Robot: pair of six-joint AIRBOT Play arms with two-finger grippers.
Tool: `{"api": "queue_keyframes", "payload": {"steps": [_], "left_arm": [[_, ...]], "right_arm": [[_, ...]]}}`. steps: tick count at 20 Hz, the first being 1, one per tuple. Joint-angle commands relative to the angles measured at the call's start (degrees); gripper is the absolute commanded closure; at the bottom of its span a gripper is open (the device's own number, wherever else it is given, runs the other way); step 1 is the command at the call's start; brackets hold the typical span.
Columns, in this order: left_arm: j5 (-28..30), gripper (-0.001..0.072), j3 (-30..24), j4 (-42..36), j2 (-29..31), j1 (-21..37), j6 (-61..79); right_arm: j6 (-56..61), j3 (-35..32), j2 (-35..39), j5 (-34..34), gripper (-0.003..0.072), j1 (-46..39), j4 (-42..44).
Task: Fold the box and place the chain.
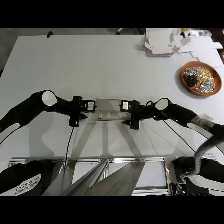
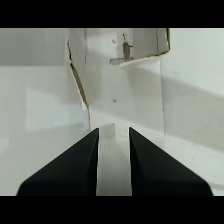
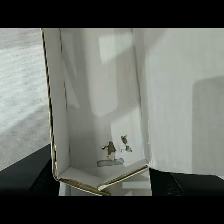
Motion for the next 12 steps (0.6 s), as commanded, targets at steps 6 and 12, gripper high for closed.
{"api": "queue_keyframes", "payload": {"steps": [6,12], "left_arm": [[2.69,0.0496,0.07,-2.60,-4.17,-3.13,6.03],[1.44,0.0502,0.07,-3.67,-4.26,-3.50,5.97]], "right_arm": [[0.02,0.00,0.04,0.04,0.0305,-0.02,0.02],[0.02,0.00,0.04,0.04,0.0305,-0.02,0.02]]}}
